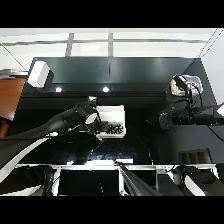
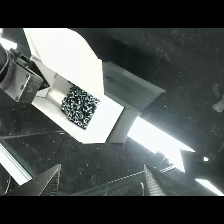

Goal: Fold the box and place the chain.

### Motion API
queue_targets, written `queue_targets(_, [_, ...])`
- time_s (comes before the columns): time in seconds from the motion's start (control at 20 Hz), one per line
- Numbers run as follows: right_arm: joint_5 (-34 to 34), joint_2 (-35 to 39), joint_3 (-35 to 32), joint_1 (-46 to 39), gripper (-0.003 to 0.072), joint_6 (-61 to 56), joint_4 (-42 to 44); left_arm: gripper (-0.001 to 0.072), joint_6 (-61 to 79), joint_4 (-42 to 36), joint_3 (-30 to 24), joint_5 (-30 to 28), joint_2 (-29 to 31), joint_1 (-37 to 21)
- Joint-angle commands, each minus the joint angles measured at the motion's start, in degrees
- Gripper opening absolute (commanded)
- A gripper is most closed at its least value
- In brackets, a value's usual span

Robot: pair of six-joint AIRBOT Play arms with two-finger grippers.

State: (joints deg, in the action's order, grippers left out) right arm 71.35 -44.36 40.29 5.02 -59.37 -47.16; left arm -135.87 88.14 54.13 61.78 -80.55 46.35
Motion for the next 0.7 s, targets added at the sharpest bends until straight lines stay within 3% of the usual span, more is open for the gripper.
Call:
queue_targets(0.0, [0.0, 0.0, 0.0, 0.0, 0.0614, 0.0, 0.0, 0.003, 0.9, 0.9, 0.0, -0.2, 0.0, -0.1])
queue_targets(0.4, [0.0, 0.0, 0.0, 0.0, 0.0613, 0.0, 0.0, 0.0047, 1.9, 1.2, 0.0, -0.5, 0.0, -0.3])
queue_targets(0.45, [0.0, 0.0, 0.0, 0.0, 0.0613, 0.0, 0.0, 0.0164, 1.9, 1.2, 0.0, -0.4, 0.1, -0.3])
queue_targets(0.55, [0.0, 0.0, 0.0, 0.0, 0.0613, 0.0, 0.0, 0.0517, 2.1, 1.2, 0.0, -0.1, 0.6, -0.3])
queue_targets(0.6, [0.0, 0.0, 0.0, 0.0, 0.0613, 0.0, 0.0, 0.0601, 3.1, 1.2, 0.0, 0.0, 1.1, -0.3])
queue_targets(0.65, [0.0, 0.0, 0.0, 0.0, 0.0613, 0.0, 0.0, 0.0622, 4.8, 1.2, 0.0, 0.1, 1.8, -0.3])
